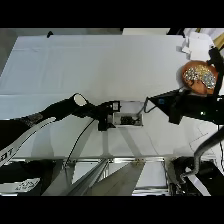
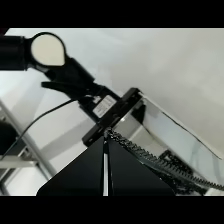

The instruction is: Fold the box and place the chain.

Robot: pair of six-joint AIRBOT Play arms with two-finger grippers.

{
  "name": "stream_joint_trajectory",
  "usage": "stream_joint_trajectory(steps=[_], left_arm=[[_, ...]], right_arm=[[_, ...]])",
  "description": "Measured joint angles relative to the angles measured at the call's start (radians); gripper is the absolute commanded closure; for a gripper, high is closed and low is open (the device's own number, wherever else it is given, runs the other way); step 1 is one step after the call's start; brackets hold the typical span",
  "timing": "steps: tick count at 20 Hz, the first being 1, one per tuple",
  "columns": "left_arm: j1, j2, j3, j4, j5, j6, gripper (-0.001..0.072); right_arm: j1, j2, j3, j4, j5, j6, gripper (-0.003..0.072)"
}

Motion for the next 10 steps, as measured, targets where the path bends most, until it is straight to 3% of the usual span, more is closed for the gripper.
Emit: stream_joint_trajectory(steps=[10], left_arm=[[0.000,0.000,0.000,0.000,0.000,0.000,0.0318]], right_arm=[[0.247,-0.326,-0.042,-0.263,-0.121,0.076,0.0674]])
